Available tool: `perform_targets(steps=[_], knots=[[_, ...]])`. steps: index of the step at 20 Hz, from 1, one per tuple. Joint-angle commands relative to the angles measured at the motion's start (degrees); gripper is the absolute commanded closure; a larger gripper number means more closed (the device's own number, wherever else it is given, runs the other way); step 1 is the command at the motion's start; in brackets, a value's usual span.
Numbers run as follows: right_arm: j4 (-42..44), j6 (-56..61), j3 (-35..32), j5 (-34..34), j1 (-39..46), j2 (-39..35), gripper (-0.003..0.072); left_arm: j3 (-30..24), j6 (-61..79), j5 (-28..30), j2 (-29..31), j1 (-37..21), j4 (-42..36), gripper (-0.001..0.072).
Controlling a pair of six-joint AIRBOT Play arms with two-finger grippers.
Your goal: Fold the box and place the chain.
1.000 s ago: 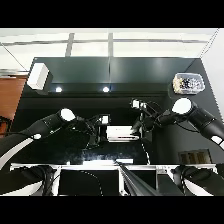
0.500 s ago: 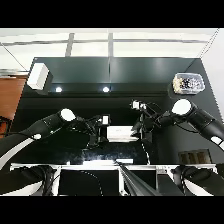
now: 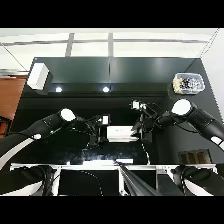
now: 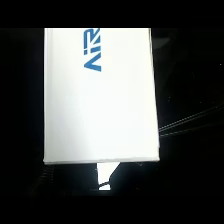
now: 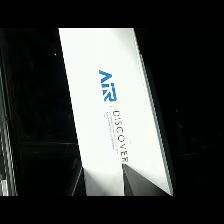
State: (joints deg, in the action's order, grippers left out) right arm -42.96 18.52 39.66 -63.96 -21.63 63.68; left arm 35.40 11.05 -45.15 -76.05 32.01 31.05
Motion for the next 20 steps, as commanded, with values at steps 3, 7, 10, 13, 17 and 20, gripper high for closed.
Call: perform_targets(steps=[3,7,10,13,17,20], knots=[[-1.27,0.83,-0.04,1.16,-0.04,0.04,0.0397,-0.02,0.04,0.02,-0.04,0.00,0.00,0.0352],[-1.27,0.85,-0.04,2.14,-0.04,0.07,0.0397,-0.02,0.04,0.02,-0.04,0.00,0.00,0.0351],[-1.27,0.98,-0.04,2.12,-0.04,0.11,0.0398,-0.02,0.04,0.02,-0.04,0.00,0.00,0.0352],[-1.51,1.01,-0.04,2.12,-0.46,0.11,0.0398,-0.02,0.04,0.02,-0.04,0.00,0.00,0.0352],[-2.43,1.33,-0.04,2.71,-2.54,0.11,0.0398,-0.02,0.04,0.02,-0.04,0.00,0.00,0.0352],[-4.15,2.19,-0.04,2.73,-2.54,0.11,0.0397,-0.02,0.04,0.02,-0.04,0.00,0.00,0.0352]])
